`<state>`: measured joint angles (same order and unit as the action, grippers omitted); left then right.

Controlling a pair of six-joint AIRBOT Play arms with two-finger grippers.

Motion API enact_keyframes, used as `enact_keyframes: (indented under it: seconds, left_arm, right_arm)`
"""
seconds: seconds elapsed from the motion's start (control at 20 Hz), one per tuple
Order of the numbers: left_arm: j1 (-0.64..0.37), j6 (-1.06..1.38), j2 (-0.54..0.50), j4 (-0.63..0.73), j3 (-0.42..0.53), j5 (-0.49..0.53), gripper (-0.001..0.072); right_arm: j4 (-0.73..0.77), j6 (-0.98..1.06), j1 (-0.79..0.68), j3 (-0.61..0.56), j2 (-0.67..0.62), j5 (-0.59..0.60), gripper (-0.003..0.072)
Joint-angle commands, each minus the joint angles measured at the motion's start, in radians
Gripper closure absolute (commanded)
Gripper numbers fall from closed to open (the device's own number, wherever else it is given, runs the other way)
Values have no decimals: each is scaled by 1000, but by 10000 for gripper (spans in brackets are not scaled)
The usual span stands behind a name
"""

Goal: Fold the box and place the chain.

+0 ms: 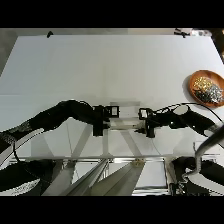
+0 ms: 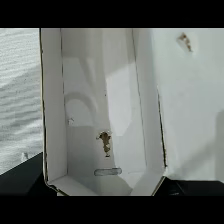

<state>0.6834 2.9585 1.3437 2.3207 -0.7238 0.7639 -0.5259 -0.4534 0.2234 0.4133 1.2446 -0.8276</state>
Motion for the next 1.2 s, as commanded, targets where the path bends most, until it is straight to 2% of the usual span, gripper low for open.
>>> enact_keyframes:
  seconds: [0.0, 0.05, 0.25, 0.55, 0.6, 0.7, 0.85, 0.95, 1.05, 1.15]
  left_arm:
    - [35, 0, -1, 2, -1, -36, 462]
    - [44, 0, -1, 2, -1, -46, 506]
    - [66, 0, 0, 2, -1, -119, 505]
    - [72, 0, 15, 4, -1, -130, 489]
    - [78, 0, 23, 5, -1, -128, 447]
    - [94, 0, 37, 5, -1, -133, 259]
    - [116, 0, 52, 5, -1, -150, 234]
    - [121, 0, 53, 5, -1, -163, 125]
    - [122, 0, 54, 5, -1, -174, 53]
    - [122, 0, 54, 5, -1, -190, 68]
  right_arm:
    - [0, 0, 0, 0, 0, -1, 273]
    - [0, 0, 0, 0, 0, -1, 273]
    - [0, 0, 0, 0, 0, -1, 273]
    - [0, 0, 0, 0, 0, -1, 273]
    - [0, 0, 0, 0, 0, -1, 273]
    - [0, 0, 0, 0, 0, -1, 273]
    - [0, 0, 0, 0, 0, -1, 273]
    - [0, 0, 0, 0, 0, -1, 273]
    - [0, 0, 0, 0, 0, -1, 273]
    - [0, 0, 0, 0, 0, -1, 273]
